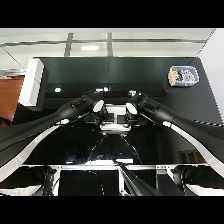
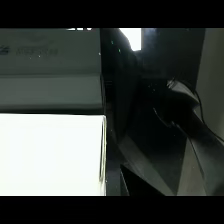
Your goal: Fold the box and place the chain.
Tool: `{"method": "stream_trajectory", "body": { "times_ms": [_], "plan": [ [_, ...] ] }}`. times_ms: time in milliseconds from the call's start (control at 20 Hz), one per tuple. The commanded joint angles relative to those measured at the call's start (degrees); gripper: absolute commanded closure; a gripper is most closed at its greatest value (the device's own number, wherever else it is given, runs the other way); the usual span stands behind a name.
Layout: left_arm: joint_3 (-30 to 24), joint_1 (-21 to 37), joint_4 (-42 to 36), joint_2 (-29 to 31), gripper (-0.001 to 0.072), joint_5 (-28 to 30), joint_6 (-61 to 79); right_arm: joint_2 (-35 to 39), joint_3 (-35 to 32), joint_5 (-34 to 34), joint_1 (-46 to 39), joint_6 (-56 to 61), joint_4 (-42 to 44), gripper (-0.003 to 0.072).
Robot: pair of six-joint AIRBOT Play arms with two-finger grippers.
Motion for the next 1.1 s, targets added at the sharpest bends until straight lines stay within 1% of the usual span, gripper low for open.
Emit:
{"method": "stream_trajectory", "body": {
  "times_ms": [0, 50, 250, 300, 350, 400, 550, 700, 800, 850, 950, 1000, 1050],
  "plan": [
    [0.0, 0.0, 0.0, 0.0, 0.0682, -0.4, 0.1, -0.1, 0.1, 0.1, 0.0, -0.2, -0.3, 0.0602],
    [0.0, 0.0, 0.0, 0.0, 0.0682, -0.4, 0.1, -0.1, 0.1, 0.0, 0.0, -0.1, -0.6, 0.0674],
    [0.0, 0.0, 0.0, 0.0, 0.0682, -0.6, 0.1, -0.2, 0.1, 0.0, -0.1, 0.1, -0.7, 0.0674],
    [0.0, 0.0, 0.0, 0.0, 0.0682, -0.5, 0.1, -0.1, 0.1, -0.1, -0.2, 0.1, -0.8, 0.0661],
    [0.0, 0.0, 0.0, 0.0, 0.0682, -0.5, 0.1, 0.1, 0.1, 0.0, -0.5, 0.1, -1.0, 0.0462],
    [0.0, 0.0, 0.0, 0.0, 0.0682, -0.5, 0.1, 0.6, 0.1, 0.2, -0.8, -0.9, -1.1, 0.0407],
    [0.0, 0.0, 0.1, 0.0, 0.0682, -0.5, 0.1, 5.1, 0.1, 2.3, -2.3, -7.1, -1.9, 0.0409],
    [0.0, 0.0, 0.0, 0.0, 0.0682, -0.5, 0.1, 15.1, 0.1, 3.4, -5.0, -13.0, -3.6, 0.041],
    [0.0, 0.0, 0.0, 0.0, 0.0682, -0.5, 0.1, 22.6, 0.1, 4.0, -7.3, -14.1, -11.8, 0.0409],
    [0.0, 0.0, 0.0, 0.0, 0.0682, -0.5, 0.1, 25.5, 0.0, 4.3, -8.9, -14.1, -18.3, 0.0409],
    [0.0, 0.0, 0.0, 0.0, 0.0681, -0.5, 0.0, 28.1, 0.0, 4.8, -13.2, -14.1, -29.2, 0.0409],
    [0.0, 0.0, 0.0, 0.0, 0.0682, -0.4, 0.0, 28.0, 0.0, 4.4, -16.1, -14.6, -32.0, 0.0409],
    [0.0, 0.0, 0.0, 0.0, 0.0682, -0.4, 0.0, 27.7, -0.5, 2.3, -19.9, -15.8, -32.9, 0.0408]
  ]
}}
